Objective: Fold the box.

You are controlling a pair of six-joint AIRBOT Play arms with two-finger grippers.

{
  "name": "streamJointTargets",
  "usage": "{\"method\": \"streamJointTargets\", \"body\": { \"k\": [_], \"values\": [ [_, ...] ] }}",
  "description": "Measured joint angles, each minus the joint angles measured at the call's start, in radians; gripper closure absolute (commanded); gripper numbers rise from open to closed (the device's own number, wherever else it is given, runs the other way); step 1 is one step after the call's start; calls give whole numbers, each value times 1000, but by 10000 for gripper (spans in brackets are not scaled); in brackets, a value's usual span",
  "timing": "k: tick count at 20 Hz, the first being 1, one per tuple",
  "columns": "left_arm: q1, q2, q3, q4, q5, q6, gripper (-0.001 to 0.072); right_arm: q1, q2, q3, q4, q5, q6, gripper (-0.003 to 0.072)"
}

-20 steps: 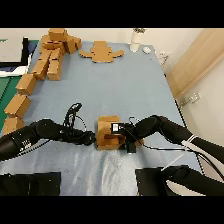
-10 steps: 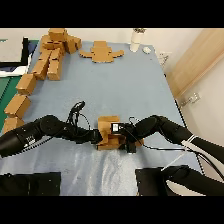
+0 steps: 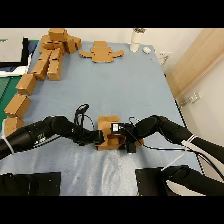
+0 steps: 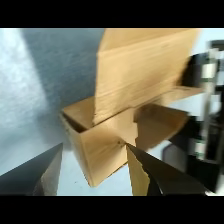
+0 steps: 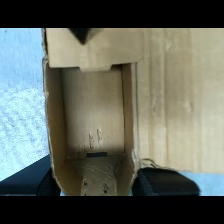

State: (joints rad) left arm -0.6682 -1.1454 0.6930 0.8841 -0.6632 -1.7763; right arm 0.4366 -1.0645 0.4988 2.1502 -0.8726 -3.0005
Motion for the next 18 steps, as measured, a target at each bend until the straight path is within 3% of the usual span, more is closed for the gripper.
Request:
{"method": "streamJointTargets", "body": {
  "k": [5,15,16,17,18],
  "values": [
    [-103,-55,111,306,-67,-349,89,0,0,0,0,0,0,175],
    [-277,-262,343,619,-266,-704,102,0,0,0,0,0,0,175],
    [-285,-280,360,637,-283,-717,164,0,0,0,0,0,0,175],
    [-290,-293,372,650,-295,-728,406,0,0,0,0,0,0,175],
    [-294,-305,381,660,-306,-734,550,0,0,0,0,0,0,175]
  ]
}}
